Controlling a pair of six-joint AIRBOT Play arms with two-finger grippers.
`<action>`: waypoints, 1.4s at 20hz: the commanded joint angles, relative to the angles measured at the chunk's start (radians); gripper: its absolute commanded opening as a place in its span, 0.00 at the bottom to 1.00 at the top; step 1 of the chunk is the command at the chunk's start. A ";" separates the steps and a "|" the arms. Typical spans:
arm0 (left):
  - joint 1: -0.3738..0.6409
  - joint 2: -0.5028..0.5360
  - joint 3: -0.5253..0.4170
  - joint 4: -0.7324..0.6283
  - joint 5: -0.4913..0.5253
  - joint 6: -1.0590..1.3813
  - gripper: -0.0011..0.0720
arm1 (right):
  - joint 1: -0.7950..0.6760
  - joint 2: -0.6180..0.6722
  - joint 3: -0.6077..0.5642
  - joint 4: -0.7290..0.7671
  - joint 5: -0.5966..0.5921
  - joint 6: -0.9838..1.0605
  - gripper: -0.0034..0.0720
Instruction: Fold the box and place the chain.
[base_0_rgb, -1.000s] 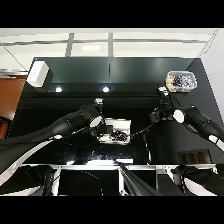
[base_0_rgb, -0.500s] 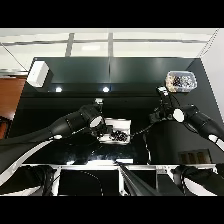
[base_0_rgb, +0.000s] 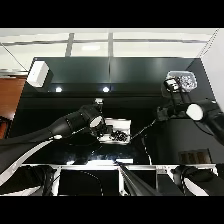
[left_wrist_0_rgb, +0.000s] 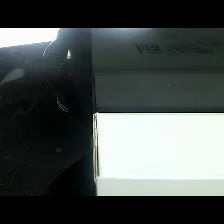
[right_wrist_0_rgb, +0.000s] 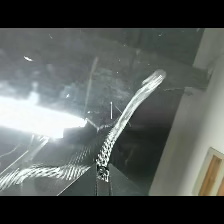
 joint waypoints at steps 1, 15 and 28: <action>0.000 -0.001 0.000 0.001 0.000 0.000 0.06 | 0.000 0.104 0.103 0.037 0.166 -0.002 0.07; 0.000 -0.001 0.000 0.000 0.000 0.000 0.06 | 0.000 0.140 0.579 0.670 0.328 -0.185 0.07; 0.000 -0.001 0.000 0.000 0.000 0.000 0.06 | 0.193 0.044 0.431 0.724 0.352 -0.208 0.07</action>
